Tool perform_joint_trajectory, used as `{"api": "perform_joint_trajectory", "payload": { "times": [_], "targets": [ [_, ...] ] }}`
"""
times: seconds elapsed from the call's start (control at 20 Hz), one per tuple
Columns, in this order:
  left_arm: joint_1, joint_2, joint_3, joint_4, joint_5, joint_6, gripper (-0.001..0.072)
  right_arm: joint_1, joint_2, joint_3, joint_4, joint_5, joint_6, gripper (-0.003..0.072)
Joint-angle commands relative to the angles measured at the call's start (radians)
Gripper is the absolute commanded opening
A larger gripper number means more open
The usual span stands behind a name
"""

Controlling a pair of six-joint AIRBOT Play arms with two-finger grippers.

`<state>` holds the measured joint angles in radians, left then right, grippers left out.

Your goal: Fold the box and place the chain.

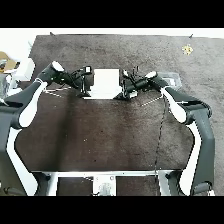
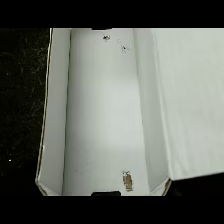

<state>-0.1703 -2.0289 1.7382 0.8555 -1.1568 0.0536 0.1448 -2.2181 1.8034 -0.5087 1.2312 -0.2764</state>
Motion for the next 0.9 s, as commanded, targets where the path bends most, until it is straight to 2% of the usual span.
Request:
{"api": "perform_joint_trajectory", "payload": {
  "times": [0.0, 0.55, 0.6, 0.65, 0.8, 0.85],
  "targets": [
    [-0.029, 0.001, -0.011, 0.006, 0.087, 0.016, 0.0704, 0.000, 0.000, 0.000, 0.000, 0.000, 0.000, 0.0445],
    [-0.034, 0.001, -0.011, 0.006, 0.009, -0.021, 0.0697, 0.000, 0.001, 0.000, 0.000, 0.000, 0.000, 0.0445],
    [-0.034, 0.001, -0.011, 0.006, 0.006, -0.039, 0.0544, 0.000, 0.000, 0.000, 0.000, 0.000, 0.000, 0.0445],
    [-0.034, 0.001, -0.011, 0.006, 0.002, -0.038, 0.0429, 0.000, 0.001, 0.000, 0.000, 0.000, 0.000, 0.0445],
    [-0.034, 0.001, -0.011, -0.002, 0.002, -0.038, 0.0408, -0.001, 0.001, 0.000, 0.000, 0.000, 0.000, 0.0445],
    [-0.034, 0.001, -0.011, -0.004, 0.002, -0.038, 0.0347, -0.001, 0.000, 0.000, 0.000, 0.000, 0.000, 0.0445]
  ]
}}
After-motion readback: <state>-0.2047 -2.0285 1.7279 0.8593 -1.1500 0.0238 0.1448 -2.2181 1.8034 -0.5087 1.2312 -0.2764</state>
